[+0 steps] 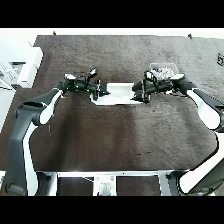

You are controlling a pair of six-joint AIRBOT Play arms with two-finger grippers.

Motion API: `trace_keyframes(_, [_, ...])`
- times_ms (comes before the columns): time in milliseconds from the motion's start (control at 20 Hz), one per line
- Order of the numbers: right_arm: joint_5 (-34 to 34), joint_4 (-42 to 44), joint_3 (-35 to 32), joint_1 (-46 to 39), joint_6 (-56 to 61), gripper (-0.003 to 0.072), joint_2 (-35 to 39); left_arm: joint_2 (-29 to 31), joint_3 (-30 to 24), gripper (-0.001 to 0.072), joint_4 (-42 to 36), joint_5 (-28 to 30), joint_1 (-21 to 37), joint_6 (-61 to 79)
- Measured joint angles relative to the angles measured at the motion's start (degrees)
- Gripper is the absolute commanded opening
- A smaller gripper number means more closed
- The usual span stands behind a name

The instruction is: Fold the box and place the chain.

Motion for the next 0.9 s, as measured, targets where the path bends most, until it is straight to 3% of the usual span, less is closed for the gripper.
trace_keyframes(900, [3.91,-3.8,6.95,3.39,-0.35,0.0601,-6.08,0.0,-0.02,0.0021,-0.02,-0.07,0.07,0.0])
